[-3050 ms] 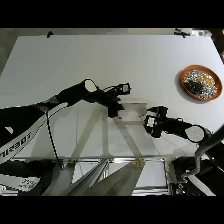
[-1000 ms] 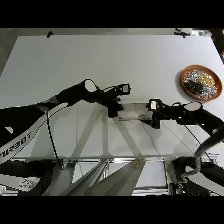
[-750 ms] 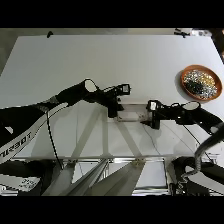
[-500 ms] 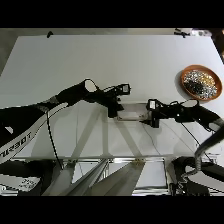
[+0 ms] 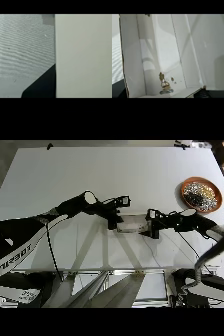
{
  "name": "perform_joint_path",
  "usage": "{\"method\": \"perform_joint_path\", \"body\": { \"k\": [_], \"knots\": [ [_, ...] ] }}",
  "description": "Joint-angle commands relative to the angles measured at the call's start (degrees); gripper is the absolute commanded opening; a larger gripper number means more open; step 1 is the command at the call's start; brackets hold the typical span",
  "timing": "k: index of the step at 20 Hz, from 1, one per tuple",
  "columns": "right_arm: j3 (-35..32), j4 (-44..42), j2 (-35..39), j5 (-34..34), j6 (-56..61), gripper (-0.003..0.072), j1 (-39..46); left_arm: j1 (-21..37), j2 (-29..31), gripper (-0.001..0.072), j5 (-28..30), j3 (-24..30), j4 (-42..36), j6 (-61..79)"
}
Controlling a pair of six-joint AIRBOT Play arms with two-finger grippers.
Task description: Fold the box and place the chain.
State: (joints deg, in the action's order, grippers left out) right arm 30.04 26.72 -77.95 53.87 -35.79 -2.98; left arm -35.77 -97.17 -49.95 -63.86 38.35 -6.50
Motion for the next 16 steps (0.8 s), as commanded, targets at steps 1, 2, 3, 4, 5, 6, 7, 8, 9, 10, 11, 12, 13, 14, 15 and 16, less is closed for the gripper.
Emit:
{"method": "perform_joint_path", "body": {
  "k": [1, 2, 3, 4, 5, 6, 7, 8, 9, 10, 11, 12, 13, 14, 15, 16],
  "knots": [
    [0.2, 0.1, -0.3, 4.0, -0.1, 0.0659, 0.6, 0.0, 0.0, 0.0012, 0.2, 0.0, -0.2, 0.0],
    [0.2, 0.3, -0.3, 4.4, 0.1, 0.0648, 0.7, 0.0, 0.0, 0.0012, 0.2, 0.0, -0.2, 0.0],
    [0.2, 0.7, -0.3, 4.2, 0.9, 0.0648, 0.7, 0.0, 0.0, 0.0012, 0.2, 0.0, -0.2, 0.0],
    [0.2, 1.0, -0.3, 4.2, 1.1, 0.0648, 0.7, 0.0, 0.0, 0.0012, 0.2, 0.0, -0.2, 0.0],
    [0.2, 1.5, -0.3, 4.2, 1.1, 0.0647, 0.7, 0.0, 0.0, 0.0012, 0.2, 0.0, -0.2, 0.0],
    [0.2, 1.6, -0.3, 4.0, 1.3, 0.0646, 0.7, 0.0, 0.0, 0.0012, 0.2, 0.0, -0.2, 0.0],
    [0.2, 1.6, -0.3, 3.8, 1.3, 0.0646, 0.7, 0.0, 0.0, 0.0012, 0.2, 0.0, -0.2, 0.0],
    [0.2, 1.6, -0.3, 3.7, 1.3, 0.0642, 0.7, 0.0, 0.0, 0.0012, 0.2, 0.0, -0.2, 0.0],
    [0.2, 1.5, -0.3, 3.4, 1.3, 0.0633, 0.7, 0.0, 0.0, 0.0012, 0.2, 0.0, -0.2, 0.0],
    [0.2, 1.5, -0.3, 2.8, 1.3, 0.0577, 0.7, 0.0, 0.0, 0.0012, 0.2, 0.0, -0.2, 0.0],
    [0.2, 1.5, -0.3, 2.1, 1.3, 0.0574, 0.7, 0.0, 0.0, 0.0012, 0.2, 0.0, -0.2, 0.0],
    [0.2, 1.6, -0.3, 1.4, 1.3, 0.0566, 0.7, 0.0, 0.0, 0.0012, 0.2, 0.0, -0.2, 0.0],
    [0.2, 1.6, -0.3, 0.6, 1.3, 0.0522, 0.7, 0.0, 0.0, 0.0012, 0.2, 0.0, -0.2, 0.0],
    [0.2, 2.1, -0.3, -0.1, 1.3, 0.0522, 0.7, 0.0, 0.0, 0.0012, 0.2, 0.0, -0.2, 0.0],
    [0.2, 3.0, -0.3, -0.7, 1.3, 0.0521, 0.7, 0.0, 0.0, 0.0012, 0.2, 0.0, -0.2, 0.0],
    [0.2, 4.0, -0.3, -1.5, 1.3, 0.052, 0.7, 0.0, 0.0, 0.0012, 0.2, 0.0, -0.2, 0.0]
  ]
}}
